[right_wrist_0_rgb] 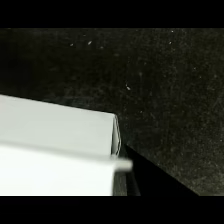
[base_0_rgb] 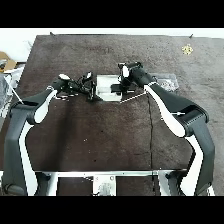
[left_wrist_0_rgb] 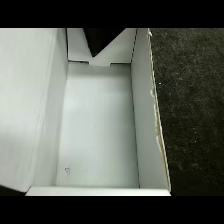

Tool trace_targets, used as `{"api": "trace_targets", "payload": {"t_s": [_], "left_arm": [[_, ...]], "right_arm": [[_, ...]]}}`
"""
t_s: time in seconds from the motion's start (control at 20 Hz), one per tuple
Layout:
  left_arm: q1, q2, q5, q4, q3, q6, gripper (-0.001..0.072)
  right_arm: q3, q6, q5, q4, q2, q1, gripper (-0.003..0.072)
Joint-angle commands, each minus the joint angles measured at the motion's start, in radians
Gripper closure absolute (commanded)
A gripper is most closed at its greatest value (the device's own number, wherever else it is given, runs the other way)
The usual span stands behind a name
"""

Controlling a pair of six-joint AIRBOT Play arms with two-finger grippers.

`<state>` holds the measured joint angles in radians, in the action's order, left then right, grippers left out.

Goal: Fold the box and place the chain.

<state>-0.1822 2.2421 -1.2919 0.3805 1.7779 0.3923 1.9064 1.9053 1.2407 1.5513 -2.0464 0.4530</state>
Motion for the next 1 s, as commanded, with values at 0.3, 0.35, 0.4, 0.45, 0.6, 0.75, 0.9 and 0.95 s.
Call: {"api": "trace_targets", "payload": {"t_s": [0.3, 0.35, 0.4, 0.45, 0.6, 0.75, 0.9, 0.95], "left_arm": [[0.0, 0.0, 0.0, 0.0, 0.001, 0.0, 0.0235], [0.0, 0.0, 0.0, 0.0, 0.001, 0.0, 0.0235], [0.0, 0.0, 0.0, 0.0, 0.001, 0.0, 0.0235], [0.0, 0.0, 0.0, 0.0, 0.001, 0.0, 0.0235], [0.0, 0.0, 0.0, 0.0, 0.001, 0.0, 0.0235], [0.0, 0.0, 0.0, 0.0, 0.001, 0.0, 0.0235], [0.0, 0.0, 0.0, 0.0, 0.001, 0.0, 0.0235], [0.0, 0.0, 0.0, 0.0, 0.0, 0.0, 0.0235]], "right_arm": [[0.009, 0.053, -0.035, 0.008, -0.03, 0.004, 0.0418], [0.009, 0.053, -0.037, 0.008, -0.03, 0.004, 0.0451], [0.009, 0.056, -0.036, 0.008, -0.03, 0.004, 0.0496], [0.009, 0.056, -0.035, 0.008, -0.03, 0.004, 0.0496], [0.009, 0.066, -0.021, 0.008, -0.03, 0.005, 0.0496], [0.009, 0.074, -0.022, 0.008, -0.03, 0.013, 0.0497], [0.009, 0.09, -0.024, 0.008, -0.03, 0.02, 0.0616], [0.009, 0.09, -0.021, 0.008, -0.03, 0.021, 0.0691]]}}
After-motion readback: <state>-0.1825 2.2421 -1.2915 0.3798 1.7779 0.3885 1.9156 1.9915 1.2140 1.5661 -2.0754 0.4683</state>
